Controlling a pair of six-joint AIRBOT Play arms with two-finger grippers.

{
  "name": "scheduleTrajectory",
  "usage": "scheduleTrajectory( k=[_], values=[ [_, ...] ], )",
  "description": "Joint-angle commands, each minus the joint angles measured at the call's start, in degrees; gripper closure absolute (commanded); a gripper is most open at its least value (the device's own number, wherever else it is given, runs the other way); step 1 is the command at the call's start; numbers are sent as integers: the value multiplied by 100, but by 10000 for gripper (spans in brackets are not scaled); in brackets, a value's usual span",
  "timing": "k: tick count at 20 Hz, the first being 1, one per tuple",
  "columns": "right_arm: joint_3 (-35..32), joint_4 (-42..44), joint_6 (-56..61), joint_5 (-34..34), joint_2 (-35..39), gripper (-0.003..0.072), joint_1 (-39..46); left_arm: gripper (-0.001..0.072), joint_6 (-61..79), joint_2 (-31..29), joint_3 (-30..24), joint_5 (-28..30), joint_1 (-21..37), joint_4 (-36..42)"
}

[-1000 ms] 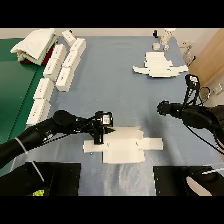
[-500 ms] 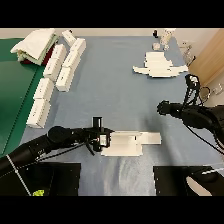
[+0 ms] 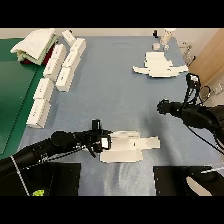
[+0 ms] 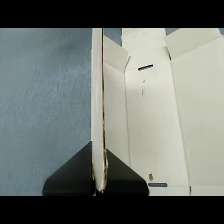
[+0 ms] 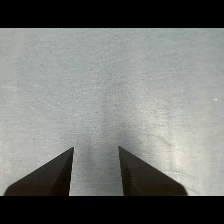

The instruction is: Fold the box.

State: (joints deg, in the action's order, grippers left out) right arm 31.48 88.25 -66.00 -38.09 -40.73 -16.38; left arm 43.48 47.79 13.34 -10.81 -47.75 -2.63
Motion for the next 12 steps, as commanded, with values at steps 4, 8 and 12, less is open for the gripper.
scheduleTrajectory(
  k=[4, 8, 12],
  values=[
    [4, 4, 2, 11, -2, 242, 0, 696, -767, -144, -7, -251, -11, 11],
    [4, 2, 2, 13, -2, 242, 0, 696, -1266, -431, 72, -634, -11, -4],
    [4, 2, 2, 13, -4, 242, 0, 696, -1355, -280, 83, -787, -11, -17]
  ],
)
